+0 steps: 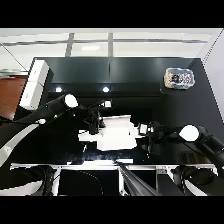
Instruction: Fold the box and place the chain.
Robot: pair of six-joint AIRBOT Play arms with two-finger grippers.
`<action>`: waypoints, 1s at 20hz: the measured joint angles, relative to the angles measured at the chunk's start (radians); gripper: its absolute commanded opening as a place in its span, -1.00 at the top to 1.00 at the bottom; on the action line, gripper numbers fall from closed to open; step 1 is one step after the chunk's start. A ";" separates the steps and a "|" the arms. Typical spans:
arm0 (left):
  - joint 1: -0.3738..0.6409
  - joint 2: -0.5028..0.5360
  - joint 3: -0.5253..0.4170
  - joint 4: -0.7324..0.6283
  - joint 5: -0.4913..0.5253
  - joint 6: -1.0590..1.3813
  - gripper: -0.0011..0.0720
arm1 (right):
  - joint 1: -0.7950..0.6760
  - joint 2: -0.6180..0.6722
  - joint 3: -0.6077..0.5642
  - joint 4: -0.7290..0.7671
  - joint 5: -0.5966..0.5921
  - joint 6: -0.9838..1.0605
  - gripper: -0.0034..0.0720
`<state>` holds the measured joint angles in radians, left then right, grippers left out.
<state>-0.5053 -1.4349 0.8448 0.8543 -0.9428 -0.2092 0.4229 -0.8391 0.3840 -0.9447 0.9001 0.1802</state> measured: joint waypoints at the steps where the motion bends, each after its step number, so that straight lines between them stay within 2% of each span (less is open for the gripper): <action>1: 0.000 0.000 0.000 0.000 0.000 0.000 0.88 | 0.011 -0.010 -0.001 0.003 -0.004 -0.009 -0.97; 5: 0.000 0.000 0.000 0.001 0.000 0.000 0.88 | 0.064 -0.054 -0.003 0.018 -0.035 -0.036 -0.97; 13: 0.000 0.000 0.000 0.001 0.000 0.000 0.88 | 0.190 -0.103 -0.004 0.061 -0.178 -0.060 -0.95; 20: 0.000 0.002 0.000 0.001 0.000 0.000 0.88 | 0.190 -0.088 0.028 0.112 -0.206 0.003 -0.95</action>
<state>-0.5053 -1.4334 0.8448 0.8551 -0.9432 -0.2092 0.6128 -0.9272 0.4118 -0.8330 0.6937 0.1829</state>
